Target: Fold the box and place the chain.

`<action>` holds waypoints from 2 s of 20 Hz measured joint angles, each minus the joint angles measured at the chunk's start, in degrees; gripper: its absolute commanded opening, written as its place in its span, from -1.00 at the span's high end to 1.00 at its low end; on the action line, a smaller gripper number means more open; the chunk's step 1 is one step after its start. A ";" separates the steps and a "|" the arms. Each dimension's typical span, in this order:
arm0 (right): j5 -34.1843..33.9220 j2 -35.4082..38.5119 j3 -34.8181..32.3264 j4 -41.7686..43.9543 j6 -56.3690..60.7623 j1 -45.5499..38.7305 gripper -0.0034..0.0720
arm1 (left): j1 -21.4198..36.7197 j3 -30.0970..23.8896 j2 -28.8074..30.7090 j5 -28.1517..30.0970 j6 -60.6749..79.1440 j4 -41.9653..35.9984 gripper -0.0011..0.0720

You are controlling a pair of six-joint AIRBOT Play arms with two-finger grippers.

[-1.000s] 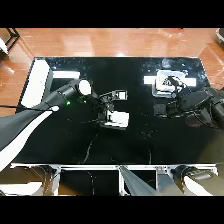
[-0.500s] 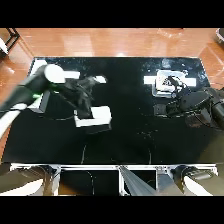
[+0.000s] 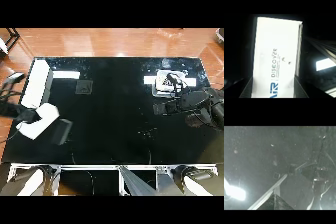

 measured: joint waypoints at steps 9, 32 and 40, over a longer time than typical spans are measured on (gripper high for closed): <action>3.48 0.00 0.00 2.86 -0.61 0.00 0.86 | 27.58 -2.67 -2.05 13.92 13.55 -3.37 0.91; 3.96 0.00 11.67 -1.40 3.30 0.00 0.86 | 17.77 21.64 -16.26 15.61 14.43 -30.62 0.93; -5.60 4.85 14.97 -27.58 19.26 -0.13 0.86 | -14.82 24.04 -12.85 21.31 -13.46 -9.42 0.93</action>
